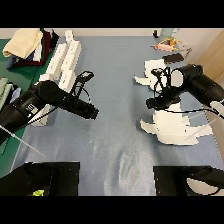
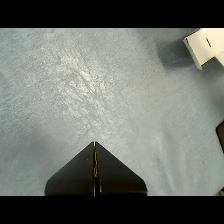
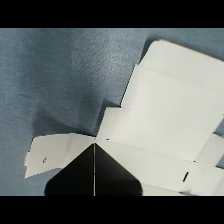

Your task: Fold the box.

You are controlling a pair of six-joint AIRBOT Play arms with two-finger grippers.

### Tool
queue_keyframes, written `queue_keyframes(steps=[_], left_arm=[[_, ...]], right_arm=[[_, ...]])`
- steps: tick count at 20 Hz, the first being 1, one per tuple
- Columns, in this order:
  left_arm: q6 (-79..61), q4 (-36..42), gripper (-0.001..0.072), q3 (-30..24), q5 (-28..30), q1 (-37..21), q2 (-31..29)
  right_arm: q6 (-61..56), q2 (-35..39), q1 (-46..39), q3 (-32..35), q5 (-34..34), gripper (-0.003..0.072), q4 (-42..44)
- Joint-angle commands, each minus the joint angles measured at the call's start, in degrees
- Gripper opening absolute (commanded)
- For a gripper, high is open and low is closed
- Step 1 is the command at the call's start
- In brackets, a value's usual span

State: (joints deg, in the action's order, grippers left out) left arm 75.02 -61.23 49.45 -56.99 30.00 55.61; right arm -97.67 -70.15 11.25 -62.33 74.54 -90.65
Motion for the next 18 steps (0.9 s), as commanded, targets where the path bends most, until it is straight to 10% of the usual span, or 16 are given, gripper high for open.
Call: queue_keyframes(steps=[1, 18], left_arm=[[0.00, -0.02, 0.0013, 0.00, 0.00, 0.02, 0.04], [0.00, -0.02, 0.0013, 0.00, 0.09, 0.02, 0.04]], right_arm=[[-0.02, -0.02, 0.02, -0.04, 0.00, 0.0003, 0.00], [0.00, -0.02, 0.02, -0.04, -1.57, 0.0003, 0.00]])
